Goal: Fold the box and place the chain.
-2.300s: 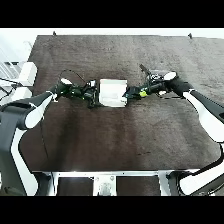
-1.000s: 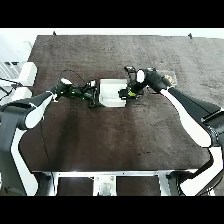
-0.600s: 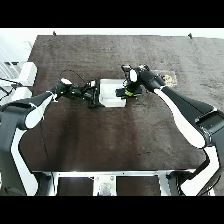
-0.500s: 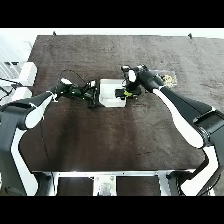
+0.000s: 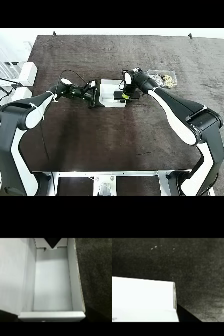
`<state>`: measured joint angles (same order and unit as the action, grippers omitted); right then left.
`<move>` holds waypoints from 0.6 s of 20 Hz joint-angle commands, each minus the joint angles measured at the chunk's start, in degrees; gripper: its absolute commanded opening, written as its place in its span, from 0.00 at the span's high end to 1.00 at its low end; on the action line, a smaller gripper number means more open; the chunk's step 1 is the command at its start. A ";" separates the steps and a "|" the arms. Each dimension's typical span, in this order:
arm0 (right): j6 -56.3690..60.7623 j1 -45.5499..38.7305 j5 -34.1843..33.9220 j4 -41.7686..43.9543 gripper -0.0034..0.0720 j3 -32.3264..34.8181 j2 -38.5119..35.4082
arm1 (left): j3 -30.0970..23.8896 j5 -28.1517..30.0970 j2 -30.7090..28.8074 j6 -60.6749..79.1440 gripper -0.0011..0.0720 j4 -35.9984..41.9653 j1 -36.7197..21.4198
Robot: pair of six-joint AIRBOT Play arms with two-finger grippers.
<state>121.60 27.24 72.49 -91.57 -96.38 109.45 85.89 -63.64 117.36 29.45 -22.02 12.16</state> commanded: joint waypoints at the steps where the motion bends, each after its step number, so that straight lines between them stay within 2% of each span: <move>1: 3.04 0.04 0.37 -0.22 0.81 -0.09 0.63 | 0.02 -0.02 0.00 -0.04 0.51 -0.02 -0.07; 3: 4.04 0.09 0.26 -0.44 0.95 -0.09 0.81 | 0.02 -0.02 0.00 -0.04 0.51 0.00 -0.07; 6: 4.17 0.26 -0.52 -0.83 0.95 -0.09 0.81 | 0.02 -0.02 0.00 -0.04 0.51 0.00 -0.07; 7: 4.17 0.24 -0.87 -0.83 0.87 -0.15 0.79 | 0.02 -0.02 0.00 -0.04 0.51 0.00 -0.07; 8: 4.15 0.15 -1.05 -0.85 0.55 -0.48 0.79 | 0.02 -0.02 0.00 -0.04 0.51 0.00 -0.07; 9: 3.91 0.07 -1.05 -0.85 0.34 -0.94 0.76 | 0.02 -0.02 0.00 -0.04 0.51 0.00 -0.07; 12: 0.87 0.04 -0.76 -0.63 0.32 -1.97 -0.70 | 0.02 0.00 0.00 -0.02 0.51 0.00 -0.07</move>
<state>124.46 27.29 72.01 -92.71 -97.51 109.95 85.91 -63.55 117.34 29.41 -22.04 11.99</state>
